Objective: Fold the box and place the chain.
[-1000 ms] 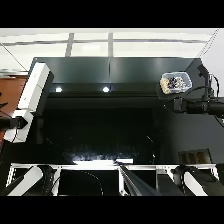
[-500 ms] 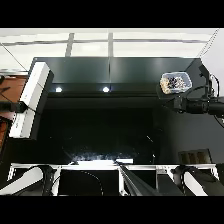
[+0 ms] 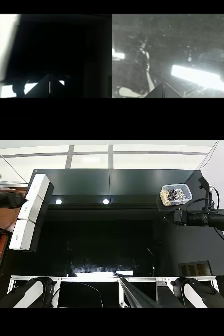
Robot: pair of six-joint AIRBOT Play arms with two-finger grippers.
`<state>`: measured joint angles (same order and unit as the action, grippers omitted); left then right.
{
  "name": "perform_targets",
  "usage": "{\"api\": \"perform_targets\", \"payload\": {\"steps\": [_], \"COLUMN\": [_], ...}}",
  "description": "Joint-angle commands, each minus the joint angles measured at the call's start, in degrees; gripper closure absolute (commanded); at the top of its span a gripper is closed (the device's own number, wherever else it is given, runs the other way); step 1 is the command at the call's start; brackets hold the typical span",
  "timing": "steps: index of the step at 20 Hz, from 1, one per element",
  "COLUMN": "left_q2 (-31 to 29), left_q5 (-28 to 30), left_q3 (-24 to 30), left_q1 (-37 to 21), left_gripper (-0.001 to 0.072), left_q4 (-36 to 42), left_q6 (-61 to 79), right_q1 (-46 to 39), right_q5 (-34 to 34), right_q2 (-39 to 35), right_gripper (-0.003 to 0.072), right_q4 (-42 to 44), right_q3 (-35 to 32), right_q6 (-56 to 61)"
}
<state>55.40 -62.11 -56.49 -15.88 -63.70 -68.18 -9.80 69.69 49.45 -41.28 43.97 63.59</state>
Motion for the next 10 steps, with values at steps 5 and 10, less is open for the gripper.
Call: {"api": "perform_targets", "payload": {"steps": [5,10], "left_q2": [-13.2,-13.81], "left_q5": [25.94,28.0], "left_q3": [20.46,22.53], "left_q1": [39.65,38.95], "left_gripper": [0.0687,0.0683], "left_q4": [-15.69,-23.52], "left_q6": [-29.09,-34.14], "right_q1": [8.33,9.22], "right_q5": [-18.49,-28.57], "right_q2": [-6.27,-6.21], "right_gripper": [0.068,0.0674], "right_q4": [-19.02,-18.84], "right_q3": [-6.1,-11.02], "right_q6": [6.19,9.29]}}
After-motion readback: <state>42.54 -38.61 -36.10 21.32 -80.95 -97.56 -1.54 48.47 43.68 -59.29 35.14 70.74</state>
